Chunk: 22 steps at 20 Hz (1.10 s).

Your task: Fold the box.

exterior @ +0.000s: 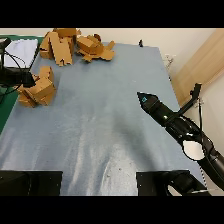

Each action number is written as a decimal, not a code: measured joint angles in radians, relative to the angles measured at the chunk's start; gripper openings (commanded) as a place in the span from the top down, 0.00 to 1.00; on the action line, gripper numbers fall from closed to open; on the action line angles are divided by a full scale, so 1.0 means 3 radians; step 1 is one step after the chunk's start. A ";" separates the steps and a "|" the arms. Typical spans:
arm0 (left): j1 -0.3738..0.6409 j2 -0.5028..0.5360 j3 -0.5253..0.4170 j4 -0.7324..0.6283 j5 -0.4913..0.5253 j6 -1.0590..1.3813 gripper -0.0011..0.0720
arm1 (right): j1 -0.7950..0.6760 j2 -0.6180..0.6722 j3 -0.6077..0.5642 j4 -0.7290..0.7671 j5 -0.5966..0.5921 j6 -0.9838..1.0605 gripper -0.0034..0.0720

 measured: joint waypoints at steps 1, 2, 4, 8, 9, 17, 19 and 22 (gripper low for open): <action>-0.0089 0.0006 0.0034 -0.0079 -0.0038 0.0001 0.03 | -0.0001 -0.0010 0.0000 0.0000 0.0001 0.0000 0.72; -0.0195 0.0010 0.0056 -0.0158 -0.0060 0.0008 0.03 | 0.0000 -0.0034 0.0000 0.0001 0.0001 0.0000 0.72; -0.0484 0.0006 0.0085 -0.0315 -0.0031 0.0024 0.03 | 0.0000 -0.0130 0.0001 0.0000 0.0001 -0.0001 0.72; -0.1141 -0.0116 0.0109 -0.0449 0.0423 0.0036 0.03 | 0.0000 -0.0552 0.0010 -0.0031 -0.0121 -0.0001 0.72; -0.1289 -0.0181 0.0113 -0.0465 0.0559 0.0037 0.03 | -0.0001 -0.0706 0.0034 -0.0038 -0.0189 -0.0001 0.72; -0.1888 -0.0675 0.0116 -0.0518 0.1110 0.0037 0.53 | 0.0000 -0.1883 0.0642 -0.0078 -0.0510 -0.0003 0.73; -0.1934 -0.0708 0.0116 -0.0537 0.1198 0.0036 0.53 | -0.0001 -0.2001 0.0738 -0.0085 -0.0529 -0.0003 0.73; -0.1956 -0.0732 0.0116 -0.0539 0.1269 0.0034 0.53 | 0.0000 -0.2084 0.0805 -0.0085 -0.0542 -0.0003 0.73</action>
